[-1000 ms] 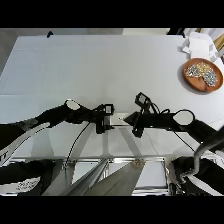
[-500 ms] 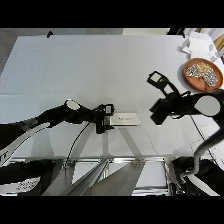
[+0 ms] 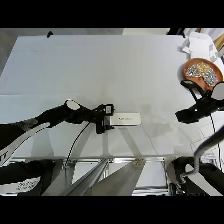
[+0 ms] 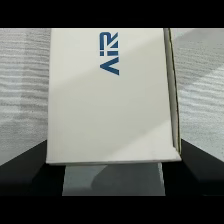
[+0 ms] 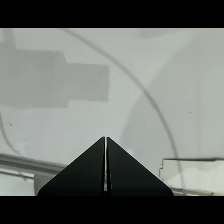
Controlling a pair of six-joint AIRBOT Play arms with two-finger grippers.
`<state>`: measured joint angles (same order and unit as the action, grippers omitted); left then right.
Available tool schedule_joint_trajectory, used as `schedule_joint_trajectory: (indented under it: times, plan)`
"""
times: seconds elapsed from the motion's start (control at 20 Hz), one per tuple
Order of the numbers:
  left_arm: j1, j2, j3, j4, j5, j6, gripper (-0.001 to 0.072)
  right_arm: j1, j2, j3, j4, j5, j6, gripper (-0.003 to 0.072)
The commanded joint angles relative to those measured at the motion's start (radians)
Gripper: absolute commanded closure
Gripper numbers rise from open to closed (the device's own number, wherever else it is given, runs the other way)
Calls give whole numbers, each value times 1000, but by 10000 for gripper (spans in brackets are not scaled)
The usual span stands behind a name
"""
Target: Fold the box and place the chain.
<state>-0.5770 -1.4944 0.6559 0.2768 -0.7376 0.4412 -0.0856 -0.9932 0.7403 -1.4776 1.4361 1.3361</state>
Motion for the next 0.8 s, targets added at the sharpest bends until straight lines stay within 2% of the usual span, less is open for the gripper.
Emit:
schedule_joint_trajectory:
  times: [0.0, 0.1, 0.6, 0.65, 0.7, 0.75]
  plan:
    - [0, 1, 1, 0, 0, 0, 390, -48, -25, -26, -1, 69, 29, 671]
    - [0, 1, 1, 0, 0, 0, 390, -48, -25, -26, 8, 100, 28, 671]
    - [0, 1, 1, -10, 1, 5, 404, -48, -25, -26, 8, 100, 28, 671]
    - [0, 1, 1, -27, 1, 5, 479, -48, -25, -26, 8, 100, 28, 671]
    - [0, 3, 1, -30, 0, 5, 651, -48, -25, -26, 8, 100, 28, 671]
    - [3, 13, 1, -29, 1, 7, 703, -48, -25, -26, 8, 100, 28, 671]
